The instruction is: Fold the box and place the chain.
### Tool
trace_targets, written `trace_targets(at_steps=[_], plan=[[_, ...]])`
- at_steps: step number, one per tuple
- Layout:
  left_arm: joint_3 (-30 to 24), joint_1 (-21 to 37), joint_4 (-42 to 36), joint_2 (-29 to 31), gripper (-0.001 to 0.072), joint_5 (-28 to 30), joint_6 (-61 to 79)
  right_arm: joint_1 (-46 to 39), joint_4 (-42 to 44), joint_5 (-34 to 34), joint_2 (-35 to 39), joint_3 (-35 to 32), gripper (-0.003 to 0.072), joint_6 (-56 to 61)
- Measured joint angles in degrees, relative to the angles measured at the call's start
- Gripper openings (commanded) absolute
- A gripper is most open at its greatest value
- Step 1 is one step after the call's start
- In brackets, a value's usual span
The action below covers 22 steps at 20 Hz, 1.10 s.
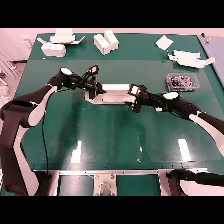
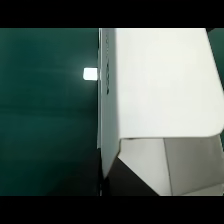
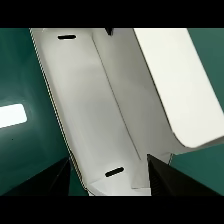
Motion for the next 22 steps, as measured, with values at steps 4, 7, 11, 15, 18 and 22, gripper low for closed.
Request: trace_targets(at_steps=[4,7,11,15,18,22], plan=[[0.00,0.00,0.00,0.00,0.0023,0.00,0.00,-2.89,-0.26,3.30,-0.85,1.01,0.0543,0.55],[0.00,0.00,0.00,0.00,0.0023,-0.02,-0.02,-4.07,-0.83,6.19,-1.49,2.27,0.0542,0.87],[0.00,0.00,0.00,0.00,0.0023,-0.17,-0.02,-4.72,-2.01,9.27,-3.76,5.09,0.0543,1.66],[0.00,0.00,0.00,0.00,0.0023,-0.15,-0.09,-6.08,-3.85,12.20,-6.32,8.70,0.0542,3.65],[0.00,0.00,-0.02,0.00,0.0023,-0.15,-0.09,-6.91,-5.95,14.27,-7.69,10.75,0.0542,5.46],[0.00,0.00,-0.02,0.00,0.0023,-0.24,-0.09,-7.41,-8.35,16.87,-8.72,12.90,0.0542,6.97]])
